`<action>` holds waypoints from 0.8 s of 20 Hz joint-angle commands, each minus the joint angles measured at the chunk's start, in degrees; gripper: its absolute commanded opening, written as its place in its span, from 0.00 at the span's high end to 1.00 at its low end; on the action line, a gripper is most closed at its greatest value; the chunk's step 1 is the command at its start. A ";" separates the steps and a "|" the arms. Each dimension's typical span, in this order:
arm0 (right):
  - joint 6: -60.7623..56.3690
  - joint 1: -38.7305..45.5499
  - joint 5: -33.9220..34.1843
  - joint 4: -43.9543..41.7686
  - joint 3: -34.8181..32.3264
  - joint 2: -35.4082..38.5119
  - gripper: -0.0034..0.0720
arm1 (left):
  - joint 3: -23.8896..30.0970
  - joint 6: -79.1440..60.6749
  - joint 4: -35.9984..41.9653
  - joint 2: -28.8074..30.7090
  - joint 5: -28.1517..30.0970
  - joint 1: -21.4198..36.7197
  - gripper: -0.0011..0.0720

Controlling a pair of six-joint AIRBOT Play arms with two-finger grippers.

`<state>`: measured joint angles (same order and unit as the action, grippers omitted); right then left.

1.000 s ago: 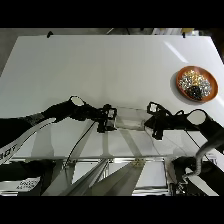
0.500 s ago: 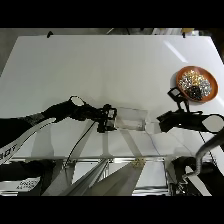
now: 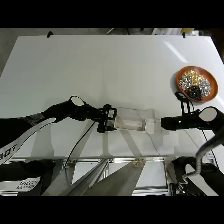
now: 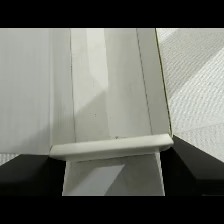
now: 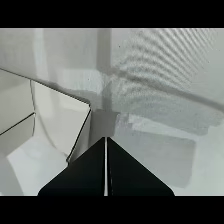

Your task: Fold the box and place the chain.

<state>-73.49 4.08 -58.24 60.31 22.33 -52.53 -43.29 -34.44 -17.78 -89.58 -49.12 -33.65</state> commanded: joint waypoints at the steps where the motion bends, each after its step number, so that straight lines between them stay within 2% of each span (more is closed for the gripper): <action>1: -0.90 -0.52 -1.27 -3.93 -0.22 -3.98 0.94 | -0.04 0.00 -0.02 0.02 0.00 -0.02 0.75; 5: 0.31 -2.73 -0.26 -6.47 -0.92 -5.97 0.94 | -0.04 0.00 -0.02 0.02 0.00 -0.02 0.75; 10: 8.09 -2.93 -0.92 -16.24 -0.92 -4.13 0.93 | -0.04 0.00 -0.02 0.02 0.02 -0.02 0.75; 12: 8.04 -2.93 -1.11 -16.20 -0.92 -1.40 0.65 | -0.04 -0.02 -0.02 0.02 0.00 -0.02 0.75; 13: 8.07 -2.93 -1.49 -16.22 -0.92 -0.04 0.58 | -0.04 0.00 -0.02 0.02 0.02 -0.02 0.75; 16: 8.04 -2.93 -2.47 -16.61 -0.92 2.32 0.58 | -0.04 0.00 -0.02 0.02 0.02 -0.02 0.75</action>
<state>-66.17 1.19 -59.77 45.12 21.43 -52.49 -43.29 -34.41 -17.80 -89.58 -49.12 -33.67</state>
